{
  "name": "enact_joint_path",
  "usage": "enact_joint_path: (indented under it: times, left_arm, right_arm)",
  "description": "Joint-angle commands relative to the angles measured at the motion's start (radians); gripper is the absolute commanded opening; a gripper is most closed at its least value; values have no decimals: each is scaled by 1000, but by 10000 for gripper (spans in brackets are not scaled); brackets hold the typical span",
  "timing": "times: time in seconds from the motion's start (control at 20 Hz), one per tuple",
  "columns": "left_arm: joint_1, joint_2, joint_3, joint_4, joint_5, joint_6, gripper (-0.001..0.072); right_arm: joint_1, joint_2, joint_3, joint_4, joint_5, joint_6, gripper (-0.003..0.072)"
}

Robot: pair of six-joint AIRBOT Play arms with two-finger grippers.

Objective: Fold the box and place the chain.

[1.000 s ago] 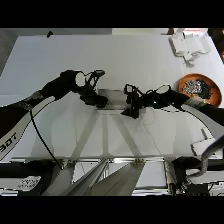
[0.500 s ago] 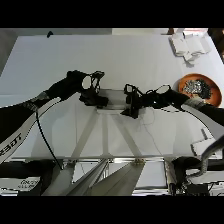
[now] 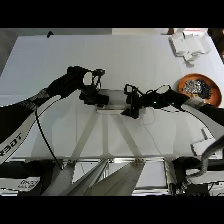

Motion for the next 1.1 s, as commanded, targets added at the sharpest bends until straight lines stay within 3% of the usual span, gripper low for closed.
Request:
enact_joint_path:
  times: [0.0,0.4,0.5,0.75,0.8,0.85,0.9,1.05]
  left_arm:
    - [0,1,4,-32,-58,0,417]
    - [1,39,4,-89,-42,0,412]
    - [1,45,4,-90,-29,0,338]
    - [0,37,4,-89,-12,0,307]
    - [0,37,4,-88,-9,0,215]
    - [0,37,4,-80,-4,1,75]
    - [0,37,3,-77,1,3,41]
    - [0,36,3,-78,24,3,30]
  right_arm:
    - [0,0,0,1,0,1,470]
    - [0,0,0,1,0,1,470]
    - [0,0,0,1,0,0,470]
    - [0,0,0,1,0,0,470]
    - [0,0,0,1,0,1,470]
    - [0,0,0,1,0,1,470]
    - [0,0,0,1,0,0,470]
    - [0,0,0,1,0,1,470]
